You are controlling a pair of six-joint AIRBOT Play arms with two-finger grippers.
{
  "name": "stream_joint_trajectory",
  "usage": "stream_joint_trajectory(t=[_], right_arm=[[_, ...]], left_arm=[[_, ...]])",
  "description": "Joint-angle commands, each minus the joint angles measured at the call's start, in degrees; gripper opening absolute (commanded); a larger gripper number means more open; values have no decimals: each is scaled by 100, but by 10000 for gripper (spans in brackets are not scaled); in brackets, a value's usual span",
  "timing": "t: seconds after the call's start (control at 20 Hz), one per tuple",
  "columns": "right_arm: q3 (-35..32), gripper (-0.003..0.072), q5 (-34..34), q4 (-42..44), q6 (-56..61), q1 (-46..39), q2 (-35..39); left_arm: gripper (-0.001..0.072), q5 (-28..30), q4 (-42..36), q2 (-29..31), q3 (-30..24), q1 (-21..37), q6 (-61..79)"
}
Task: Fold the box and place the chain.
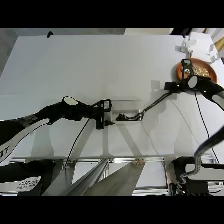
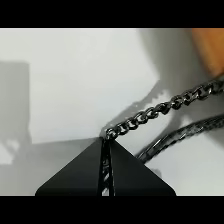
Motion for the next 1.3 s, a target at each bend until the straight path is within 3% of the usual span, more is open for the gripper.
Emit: stream_joint_trajectory(t=[0.0,0.3,0.5,0.9,1.25], right_arm=[[13,14,461,-24,-315,190,566],[9,15,2389,111,-658,848,2035],[7,15,3027,876,-863,1650,2586],[7,14,2975,1646,-820,3405,2712],[4,15,1897,2068,-817,4223,2660]], left_arm=[[206,2,2,0,0,0,2],[206,2,2,0,0,0,2],[206,2,2,0,0,0,2],[206,2,2,0,0,0,2],[206,2,2,0,0,0,2]])
